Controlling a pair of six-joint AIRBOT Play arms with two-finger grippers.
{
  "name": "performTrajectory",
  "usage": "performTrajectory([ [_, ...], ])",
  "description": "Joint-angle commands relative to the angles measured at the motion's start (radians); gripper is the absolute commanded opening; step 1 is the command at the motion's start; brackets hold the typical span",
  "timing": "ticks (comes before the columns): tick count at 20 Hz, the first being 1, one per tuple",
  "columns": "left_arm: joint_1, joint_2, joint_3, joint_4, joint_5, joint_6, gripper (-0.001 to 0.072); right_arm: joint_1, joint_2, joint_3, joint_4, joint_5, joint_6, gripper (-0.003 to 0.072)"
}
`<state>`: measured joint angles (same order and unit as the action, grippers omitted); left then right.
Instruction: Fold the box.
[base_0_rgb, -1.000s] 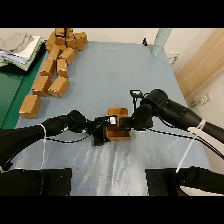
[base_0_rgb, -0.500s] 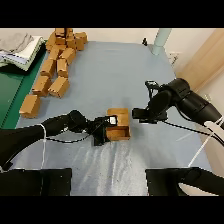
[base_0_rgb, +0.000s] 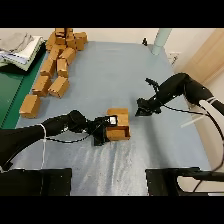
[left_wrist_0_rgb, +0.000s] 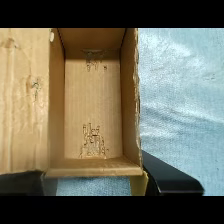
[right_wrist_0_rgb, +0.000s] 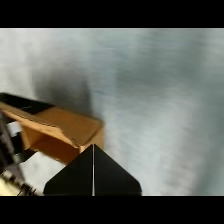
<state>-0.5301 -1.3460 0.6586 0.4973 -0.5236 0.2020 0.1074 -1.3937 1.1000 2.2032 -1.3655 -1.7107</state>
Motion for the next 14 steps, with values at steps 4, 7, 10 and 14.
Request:
performTrajectory([
  [4,0.0,0.0,0.001,0.0,0.0,0.0,0.0402,-0.032,-0.348,0.205,0.285,-0.169,-0.183,0.0003],
  [7,0.0,0.0,0.001,0.0,0.0,0.0,0.0401,0.001,-0.405,0.241,0.299,-0.2,-0.278,0.0003],
  [10,0.0,0.0,0.001,0.0,0.0,0.0,0.0401,0.051,-0.399,0.241,0.299,-0.243,-0.378,0.0003],
  [14,0.0,0.0,0.001,0.0,0.0,0.0,0.0402,0.129,-0.328,0.221,0.29,-0.251,-0.489,0.0003],
])
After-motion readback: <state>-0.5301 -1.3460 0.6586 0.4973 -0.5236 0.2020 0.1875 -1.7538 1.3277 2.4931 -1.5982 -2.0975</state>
